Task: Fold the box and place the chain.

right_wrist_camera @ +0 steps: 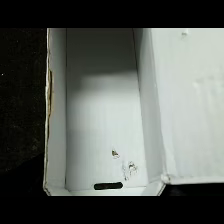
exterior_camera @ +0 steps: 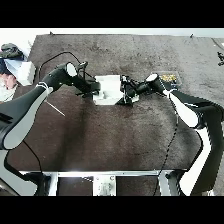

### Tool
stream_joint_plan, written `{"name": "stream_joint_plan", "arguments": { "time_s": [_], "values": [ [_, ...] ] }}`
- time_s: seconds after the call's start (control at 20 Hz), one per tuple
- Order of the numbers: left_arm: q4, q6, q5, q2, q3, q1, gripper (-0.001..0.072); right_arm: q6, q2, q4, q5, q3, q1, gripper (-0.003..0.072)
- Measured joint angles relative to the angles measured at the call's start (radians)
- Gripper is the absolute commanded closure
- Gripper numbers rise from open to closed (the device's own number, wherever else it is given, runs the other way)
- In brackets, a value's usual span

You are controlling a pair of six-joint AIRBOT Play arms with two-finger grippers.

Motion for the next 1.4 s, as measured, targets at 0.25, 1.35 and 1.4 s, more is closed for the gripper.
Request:
{"name": "stream_joint_plan", "arguments": {
  "time_s": [0.25, 1.35, 1.4],
  "values": [
    [0.005, -0.04, 0.011, -0.008, 0.013, -0.01, 0.0346, 0.0, 0.0, 0.0, 0.0, 0.0, 0.0, 0.0242],
    [0.35, -0.338, -0.231, -0.203, 0.281, -0.135, 0.0364, 0.0, 0.0, 0.0, 0.0, 0.0, 0.0, 0.0242],
    [0.376, -0.352, -0.248, -0.213, 0.297, -0.142, 0.0364, 0.0, 0.0, 0.0, 0.0, 0.0, 0.0, 0.0242]
  ]
}}
